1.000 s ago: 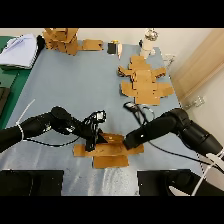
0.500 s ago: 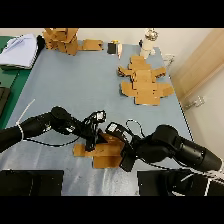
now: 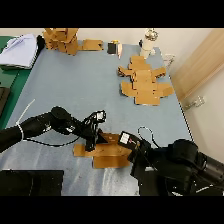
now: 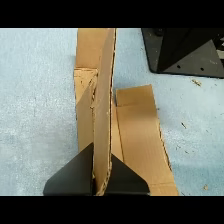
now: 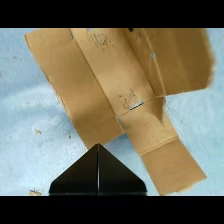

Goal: Fold the box.

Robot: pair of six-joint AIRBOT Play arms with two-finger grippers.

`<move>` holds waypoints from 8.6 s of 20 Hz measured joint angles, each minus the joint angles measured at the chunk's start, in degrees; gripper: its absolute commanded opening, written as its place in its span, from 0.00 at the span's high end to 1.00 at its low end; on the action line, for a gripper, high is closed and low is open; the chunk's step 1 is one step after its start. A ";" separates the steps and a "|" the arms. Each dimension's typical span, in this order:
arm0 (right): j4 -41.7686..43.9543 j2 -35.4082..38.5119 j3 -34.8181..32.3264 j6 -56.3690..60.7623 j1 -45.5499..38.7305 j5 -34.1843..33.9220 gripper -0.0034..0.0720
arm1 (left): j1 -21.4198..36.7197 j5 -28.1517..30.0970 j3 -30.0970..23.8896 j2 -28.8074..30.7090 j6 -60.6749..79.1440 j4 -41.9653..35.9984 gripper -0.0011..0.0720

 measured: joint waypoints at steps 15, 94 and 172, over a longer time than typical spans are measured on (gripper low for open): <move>-14.56 -9.75 -6.36 -4.92 18.51 15.19 0.27 | 0.00 -0.02 0.00 0.00 0.00 0.00 0.96; 30.80 -20.09 -3.76 -63.84 -25.83 13.44 0.02 | 0.00 -0.02 0.00 0.00 0.02 0.00 0.96; 29.92 -23.89 -3.82 -71.58 -25.75 13.31 0.25 | -0.72 -10.60 0.00 18.23 -65.18 33.62 0.97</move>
